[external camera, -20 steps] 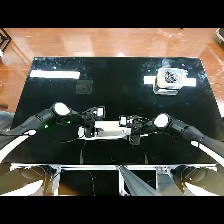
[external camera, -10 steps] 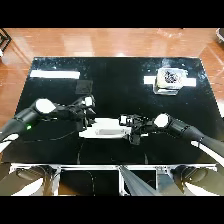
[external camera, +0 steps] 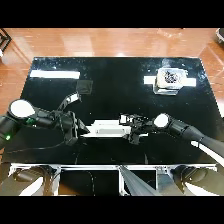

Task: Fold the box and place the chain.

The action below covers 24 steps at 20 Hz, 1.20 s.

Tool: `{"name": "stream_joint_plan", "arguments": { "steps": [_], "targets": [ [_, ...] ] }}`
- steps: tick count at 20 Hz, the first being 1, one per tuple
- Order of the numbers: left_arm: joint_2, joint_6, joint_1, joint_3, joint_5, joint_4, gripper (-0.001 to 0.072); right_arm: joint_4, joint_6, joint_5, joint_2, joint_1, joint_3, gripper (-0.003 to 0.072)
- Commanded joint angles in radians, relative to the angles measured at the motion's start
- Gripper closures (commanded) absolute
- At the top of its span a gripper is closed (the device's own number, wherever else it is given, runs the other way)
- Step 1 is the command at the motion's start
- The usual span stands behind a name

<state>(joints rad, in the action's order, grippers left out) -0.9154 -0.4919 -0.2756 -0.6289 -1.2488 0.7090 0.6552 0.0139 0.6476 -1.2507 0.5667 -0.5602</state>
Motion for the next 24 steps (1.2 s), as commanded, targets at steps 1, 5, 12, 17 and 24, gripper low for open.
{"name": "stream_joint_plan", "arguments": {
  "steps": [1,5,12,17,24],
  "targets": [
    [0.013,-0.009,-0.085,0.060,0.147,-0.171,0.0692,0.000,0.001,-0.002,-0.001,0.001,0.000,0.0434],
    [-0.027,-0.009,-0.216,0.071,0.607,-0.246,0.0691,0.000,0.001,-0.001,-0.001,0.001,0.000,0.0434],
    [-0.196,-0.009,-0.221,0.071,0.842,-0.279,0.0690,0.000,0.001,-0.001,-0.001,0.001,0.000,0.0434],
    [-0.304,-0.010,-0.221,0.071,0.792,-0.279,0.0690,0.000,0.002,-0.001,-0.001,0.001,0.000,0.0434],
    [-0.177,-0.010,-0.131,0.022,0.640,-0.118,0.0691,0.000,0.002,0.000,-0.001,0.001,0.000,0.0434]
  ]
}}
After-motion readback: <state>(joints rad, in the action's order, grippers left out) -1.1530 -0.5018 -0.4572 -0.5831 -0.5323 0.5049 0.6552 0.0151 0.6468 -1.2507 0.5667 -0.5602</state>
